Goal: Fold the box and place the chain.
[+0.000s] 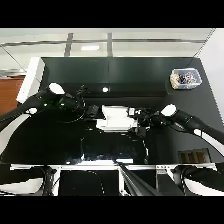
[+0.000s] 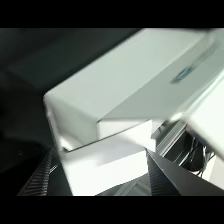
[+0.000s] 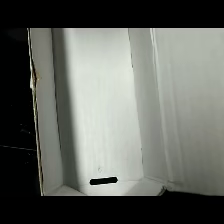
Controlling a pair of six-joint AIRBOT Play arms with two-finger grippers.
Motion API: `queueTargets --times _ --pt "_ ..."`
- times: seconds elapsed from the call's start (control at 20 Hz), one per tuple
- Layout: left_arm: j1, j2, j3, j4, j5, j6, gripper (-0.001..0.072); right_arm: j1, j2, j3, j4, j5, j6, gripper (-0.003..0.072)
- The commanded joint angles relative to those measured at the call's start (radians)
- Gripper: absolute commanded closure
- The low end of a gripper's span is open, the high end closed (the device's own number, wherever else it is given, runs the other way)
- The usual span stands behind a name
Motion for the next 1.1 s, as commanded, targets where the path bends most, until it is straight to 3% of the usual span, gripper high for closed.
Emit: queueTargets --times 0.0,0.05,0.1,0.35,1.05 --pt "-0.04 0.006 0.039 0.04 0.017 -0.097 0.0051 0.0 0.0 0.0 0.0 0.0 0.0 0.0192" --pt "-0.045 0.006 0.042 0.04 0.015 -0.108 0.0116 0.0 0.0 0.0 0.0 0.0 0.0 0.0191" --pt "-0.049 0.008 0.042 0.041 0.016 -0.109 0.0133 0.0 0.0 0.0 0.0 0.0 0.0 0.0191" --pt "-0.072 0.008 0.047 0.093 0.016 -0.163 0.0133 0.0 0.0 0.0 0.0 0.0 0.0 0.0191" --pt "-0.272 0.007 0.118 0.473 0.137 -0.488 0.0135 0.0 0.0 0.0 0.0 0.0 0.0 0.0191"
